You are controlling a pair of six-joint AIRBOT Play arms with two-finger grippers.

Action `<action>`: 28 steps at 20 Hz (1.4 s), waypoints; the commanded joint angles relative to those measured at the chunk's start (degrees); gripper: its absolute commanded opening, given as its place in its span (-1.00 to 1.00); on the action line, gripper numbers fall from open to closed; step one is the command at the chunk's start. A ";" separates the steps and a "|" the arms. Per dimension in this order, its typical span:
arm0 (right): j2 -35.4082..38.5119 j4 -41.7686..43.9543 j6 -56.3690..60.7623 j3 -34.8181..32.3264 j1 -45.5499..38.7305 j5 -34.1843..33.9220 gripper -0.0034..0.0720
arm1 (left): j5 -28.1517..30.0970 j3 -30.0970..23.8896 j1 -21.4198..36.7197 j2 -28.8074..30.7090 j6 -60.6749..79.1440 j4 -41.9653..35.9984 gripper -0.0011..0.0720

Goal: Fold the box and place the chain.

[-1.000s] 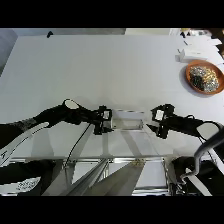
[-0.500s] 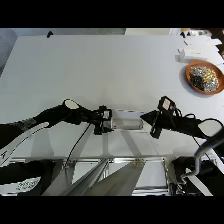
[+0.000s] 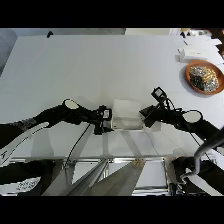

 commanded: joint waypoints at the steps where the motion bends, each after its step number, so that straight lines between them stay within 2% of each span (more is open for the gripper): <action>1: -0.92 0.70 0.17 0.11 0.00 1.20 -0.87 | -0.04 0.00 0.04 0.02 0.20 0.09 -0.59; 4: 2.25 -0.26 0.17 1.75 0.00 4.72 -0.86 | -0.02 0.00 0.04 0.02 0.17 0.09 -0.59; 6: 6.01 -5.79 0.15 3.76 0.00 7.76 -0.87 | -0.04 0.00 0.04 0.02 0.17 0.09 -0.59; 10: 14.25 -24.39 0.07 4.24 0.00 12.79 -0.87 | -0.02 0.00 0.04 0.02 0.20 0.09 -0.59; 12: 15.69 -37.31 0.09 4.24 0.00 19.61 -0.87 | -0.04 0.00 0.04 0.02 0.17 0.09 -0.59; 14: 15.65 -44.65 -0.39 4.07 0.00 26.34 -0.82 | -0.04 0.00 0.04 0.02 0.17 0.09 -0.59; 16: 15.65 -43.93 -2.78 3.21 0.00 26.84 -0.16 | -0.04 0.00 0.04 0.02 0.17 0.09 -0.59; 17: 15.63 -42.12 -4.37 2.89 0.00 26.05 -0.13 | -0.02 0.00 0.04 0.02 0.17 0.09 -0.59; 19: 15.17 -36.17 -9.03 2.23 0.00 24.06 -0.27 | -0.04 0.00 0.04 0.02 0.17 0.09 -0.59; 22: 12.72 -27.93 -16.94 1.33 0.02 20.35 -0.32 | -0.04 0.00 0.04 0.02 0.17 0.09 -0.59; 24: 10.34 -26.03 -19.56 1.33 0.46 19.08 -0.45 | -0.04 0.00 0.04 0.02 0.17 0.09 -0.59; 28: 5.64 -25.66 -20.02 1.33 4.31 14.14 -0.45 | -0.02 0.00 0.04 0.02 0.20 0.09 -0.59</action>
